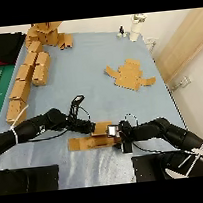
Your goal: Fold the box.
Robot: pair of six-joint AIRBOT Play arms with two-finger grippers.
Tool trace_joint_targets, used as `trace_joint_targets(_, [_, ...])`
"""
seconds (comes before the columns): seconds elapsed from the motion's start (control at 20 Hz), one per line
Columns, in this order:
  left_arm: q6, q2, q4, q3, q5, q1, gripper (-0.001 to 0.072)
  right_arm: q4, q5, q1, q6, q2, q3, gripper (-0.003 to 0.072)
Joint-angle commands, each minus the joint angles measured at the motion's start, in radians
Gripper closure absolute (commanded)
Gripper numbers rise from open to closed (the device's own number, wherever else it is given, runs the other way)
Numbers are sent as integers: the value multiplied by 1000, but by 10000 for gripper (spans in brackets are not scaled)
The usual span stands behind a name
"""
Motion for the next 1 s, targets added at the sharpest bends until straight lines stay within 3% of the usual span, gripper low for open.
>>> trace_joint_targets(0.0, [17, 20, 10, 4, -31, 82, 698, 0, 2, 0, 0, 0, 0, 188])
trace_joint_targets(0.25, [16, 133, 133, 3, -158, 233, 698, 0, 2, 0, 0, 0, 0, 188])
trace_joint_targets(0.5, [2, 287, 236, 3, -239, 246, 699, 0, 2, 0, 0, 0, 0, 188])
trace_joint_targets(0.7, [-106, 333, 232, -10, -455, 243, 699, 0, 2, 0, 0, 0, 0, 187])
trace_joint_targets(0.8, [-176, 334, 182, -63, -491, 215, 698, 0, 2, 0, 1, 0, 0, 187])
trace_joint_targets(0.95, [-106, 333, -94, -189, -394, 142, 699, 0, 2, 0, 1, 0, 0, 187])
